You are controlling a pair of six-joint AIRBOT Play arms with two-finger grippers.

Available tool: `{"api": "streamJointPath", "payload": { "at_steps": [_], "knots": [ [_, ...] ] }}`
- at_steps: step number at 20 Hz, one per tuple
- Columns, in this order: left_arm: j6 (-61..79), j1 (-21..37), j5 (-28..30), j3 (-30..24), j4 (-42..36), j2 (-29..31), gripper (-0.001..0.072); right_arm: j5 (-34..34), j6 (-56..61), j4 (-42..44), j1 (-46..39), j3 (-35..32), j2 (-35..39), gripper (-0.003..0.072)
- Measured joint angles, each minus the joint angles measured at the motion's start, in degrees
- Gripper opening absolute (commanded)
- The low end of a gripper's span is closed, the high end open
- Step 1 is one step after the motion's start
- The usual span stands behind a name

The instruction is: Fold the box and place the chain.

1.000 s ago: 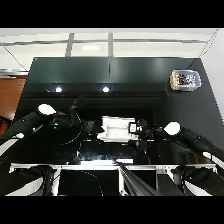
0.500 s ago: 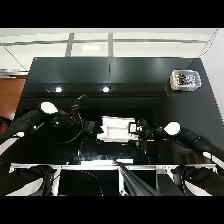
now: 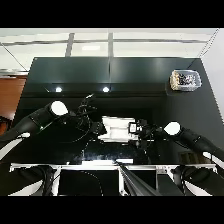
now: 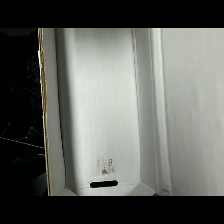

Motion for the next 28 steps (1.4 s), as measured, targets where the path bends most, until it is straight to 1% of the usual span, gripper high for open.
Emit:
{"api": "streamJointPath", "payload": {
  "at_steps": [4, 7, 9, 17, 22, 25, 28],
  "knots": [
    [-4.6, -2.0, 0.2, 2.3, 3.4, 0.0, 0.0538, 0.0, 0.0, 0.0, 0.0, 0.0, 0.0, 0.0181],
    [-9.1, -4.3, 0.4, 3.8, 7.3, -0.1, 0.0538, 0.0, 0.0, 0.0, 0.0, 0.0, 0.0, 0.0181],
    [-12.0, -5.7, 0.6, 4.5, 9.6, -0.2, 0.0502, 0.0, 0.0, 0.0, 0.0, 0.0, 0.0, 0.0181],
    [-22.0, -11.4, 3.9, 5.2, 15.5, -1.0, 0.0502, 0.0, 0.0, 0.0, 0.0, 0.0, 0.0, 0.0181],
    [-28.8, -13.1, 6.4, 5.2, 19.4, -2.8, 0.0502, 0.0, 0.0, 0.0, 0.0, 0.0, 0.0, 0.0181],
    [-31.8, -13.6, 6.6, 5.6, 20.8, -4.6, 0.0501, 0.0, 0.0, 0.0, 0.0, 0.0, 0.0, 0.0181],
    [-35.6, -15.0, 6.0, 7.8, 23.6, -6.5, 0.0502, 0.0, 0.0, 0.0, 0.0, 0.0, 0.0, 0.0181]
  ]
}}
